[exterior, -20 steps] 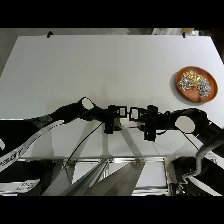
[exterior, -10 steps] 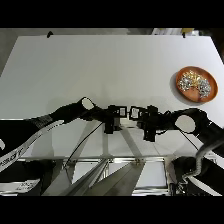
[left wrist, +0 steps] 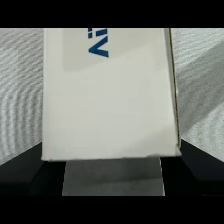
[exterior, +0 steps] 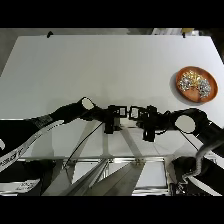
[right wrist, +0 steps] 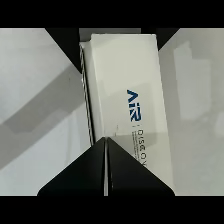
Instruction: Fold the box and place the chain.
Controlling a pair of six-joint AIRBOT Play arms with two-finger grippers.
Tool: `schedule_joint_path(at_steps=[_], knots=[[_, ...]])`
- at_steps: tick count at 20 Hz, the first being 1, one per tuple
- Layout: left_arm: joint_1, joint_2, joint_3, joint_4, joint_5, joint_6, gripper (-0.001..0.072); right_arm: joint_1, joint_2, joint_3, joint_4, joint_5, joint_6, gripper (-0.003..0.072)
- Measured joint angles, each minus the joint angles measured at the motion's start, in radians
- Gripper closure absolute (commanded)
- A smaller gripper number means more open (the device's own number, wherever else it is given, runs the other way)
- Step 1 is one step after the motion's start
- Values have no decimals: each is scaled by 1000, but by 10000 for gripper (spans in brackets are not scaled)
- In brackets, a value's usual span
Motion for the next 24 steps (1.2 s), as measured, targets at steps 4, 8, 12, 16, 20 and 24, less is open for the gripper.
schedule_joint_path(at_steps=[4, 8, 12, 16, 20, 24], knots=[[0, 0, 0, 0, 0, 0, 319, 0, -14, 0, 1, -10, 5, 670], [0, 0, 0, 0, 0, 0, 319, 0, -40, 1, 2, 0, 24, 670], [0, 0, 0, 0, 0, 0, 319, 0, -49, -1, 2, 17, 30, 670], [0, 0, 0, 0, 0, 0, 319, 0, -65, -2, 3, 22, 35, 670], [0, 0, 0, 0, 0, 0, 319, 0, -85, -2, 3, 24, 45, 670], [0, 0, 0, 0, 0, 1, 319, 0, -93, -2, 1, 26, 50, 670]])
